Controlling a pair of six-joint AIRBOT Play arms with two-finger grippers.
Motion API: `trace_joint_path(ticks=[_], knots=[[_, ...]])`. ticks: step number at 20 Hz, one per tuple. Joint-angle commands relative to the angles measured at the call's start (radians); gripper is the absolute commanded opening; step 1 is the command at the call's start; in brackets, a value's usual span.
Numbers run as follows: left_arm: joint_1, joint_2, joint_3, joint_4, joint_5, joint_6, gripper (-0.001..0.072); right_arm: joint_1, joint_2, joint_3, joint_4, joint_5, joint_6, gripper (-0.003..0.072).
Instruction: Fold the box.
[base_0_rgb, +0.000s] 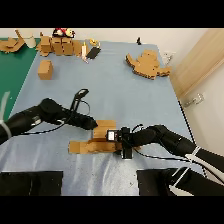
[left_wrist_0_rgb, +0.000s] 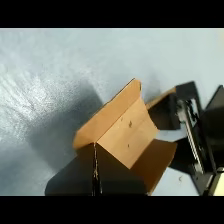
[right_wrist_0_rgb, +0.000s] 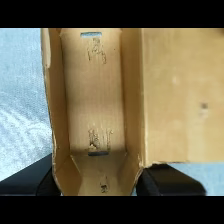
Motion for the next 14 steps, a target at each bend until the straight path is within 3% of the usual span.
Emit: trace_joint_path(ticks=[1,5,8,9,10,11,14], knots=[[0.078,0.187,-0.064,0.108,-0.052,0.145,0.0012,0.001,0.000,0.001,0.000,0.000,0.000,0.0583],[0.063,0.435,-0.182,0.380,-0.113,0.158,0.0013,0.001,0.000,0.001,0.000,0.000,0.000,0.0583],[-0.008,0.502,-0.217,0.505,-0.192,0.277,0.0016,0.001,0.000,0.001,0.000,0.001,0.000,0.0583],[-0.048,0.498,-0.224,0.525,-0.192,0.312,0.0194,0.001,0.000,0.001,0.000,0.001,0.000,0.0582],[-0.087,0.486,-0.229,0.533,-0.176,0.354,0.0570,0.001,0.000,0.001,0.000,0.001,0.000,0.0583],[-0.129,0.465,-0.234,0.541,-0.148,0.408,0.0689,0.001,0.000,0.001,-0.001,0.001,0.000,0.0582],[-0.217,0.376,-0.234,0.541,-0.052,0.461,0.0689,0.001,0.000,0.001,-0.018,0.001,0.000,0.0582]])
